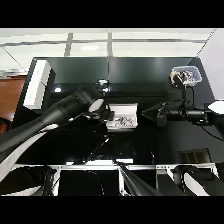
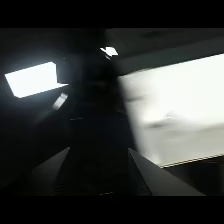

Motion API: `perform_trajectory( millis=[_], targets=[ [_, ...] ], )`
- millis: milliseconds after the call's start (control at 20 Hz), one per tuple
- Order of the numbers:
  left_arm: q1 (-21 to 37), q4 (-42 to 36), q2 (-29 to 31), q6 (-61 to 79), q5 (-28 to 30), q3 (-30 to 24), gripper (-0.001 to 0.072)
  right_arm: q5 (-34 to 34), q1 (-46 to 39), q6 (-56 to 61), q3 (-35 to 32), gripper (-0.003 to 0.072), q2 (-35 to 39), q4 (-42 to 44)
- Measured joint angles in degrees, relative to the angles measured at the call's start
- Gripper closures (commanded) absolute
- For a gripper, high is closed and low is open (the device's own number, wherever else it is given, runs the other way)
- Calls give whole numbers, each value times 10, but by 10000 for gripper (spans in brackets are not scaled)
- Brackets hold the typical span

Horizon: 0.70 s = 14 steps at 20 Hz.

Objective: Fold the box and place the chain.

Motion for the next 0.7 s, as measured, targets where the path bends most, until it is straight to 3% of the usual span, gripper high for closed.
perform_trajectory(
  millis=[150,350,450,700],
  targets=[
    [51,-42,82,77,67,-102,282,-6,0,0,0,424,0,0],
    [156,-294,168,366,167,-240,276,-9,0,0,0,424,0,0],
    [193,-415,181,544,184,-285,-3,-10,0,0,0,424,0,0],
    [203,-535,169,872,217,-326,-6,-14,0,10,0,424,0,0]
  ],
)
